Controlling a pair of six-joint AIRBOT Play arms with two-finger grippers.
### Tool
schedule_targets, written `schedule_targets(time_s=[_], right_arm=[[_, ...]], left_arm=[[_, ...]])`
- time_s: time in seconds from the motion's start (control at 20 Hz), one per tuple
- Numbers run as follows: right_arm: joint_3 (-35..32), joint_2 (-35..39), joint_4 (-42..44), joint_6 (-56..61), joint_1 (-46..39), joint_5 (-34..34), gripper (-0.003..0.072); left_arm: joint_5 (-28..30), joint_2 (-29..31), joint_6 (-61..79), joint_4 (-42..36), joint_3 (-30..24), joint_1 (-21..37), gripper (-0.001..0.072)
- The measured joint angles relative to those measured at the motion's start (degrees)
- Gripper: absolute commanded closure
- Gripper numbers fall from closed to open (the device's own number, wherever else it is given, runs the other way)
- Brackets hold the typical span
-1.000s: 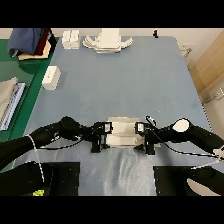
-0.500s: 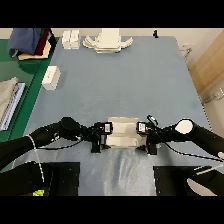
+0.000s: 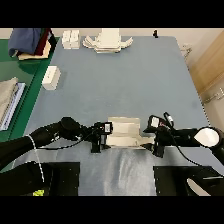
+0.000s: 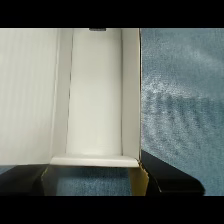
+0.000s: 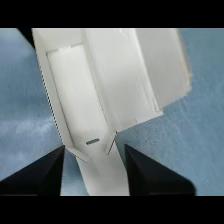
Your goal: Fold the box.
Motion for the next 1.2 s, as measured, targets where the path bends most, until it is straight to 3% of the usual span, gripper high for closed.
schedule_targets(time_s=[0.25, 0.4, 0.5, 0.6, 0.65, 0.85, 1.2], right_arm=[[0.0, 4.6, 4.6, 33.2, 0.0, 1.0, 0.0314], [0.0, 5.2, 8.1, 45.2, 0.0, 0.1, 0.032], [0.0, 5.2, 12.0, 49.3, 0.0, -1.0, 0.0481], [0.0, 3.9, 16.5, 50.9, 0.0, -2.1, 0.0651], [0.0, 2.5, 19.0, 51.1, 0.0, -3.0, 0.0677], [2.0, -7.2, 25.6, 47.8, 0.0, -6.9, 0.0683], [8.3, -28.1, 28.1, 38.5, 0.0, -11.5, 0.0683]], left_arm=[[0.0, 0.0, 0.0, 0.0, 0.0, 0.0, 0.0288], [0.0, 0.0, 0.0, 0.0, 0.0, 0.0, 0.0289], [0.0, 0.0, 0.0, 0.0, 0.0, 0.0, 0.0288], [0.0, 0.0, 0.0, 0.0, 0.0, 0.0, 0.0288], [0.0, 0.0, 0.0, 0.0, 0.0, 0.0, 0.0288], [0.0, 0.0, 0.0, 0.0, 0.0, 0.0, 0.0288], [0.0, 0.0, 0.0, 0.0, 0.0, 0.0, 0.0289]])
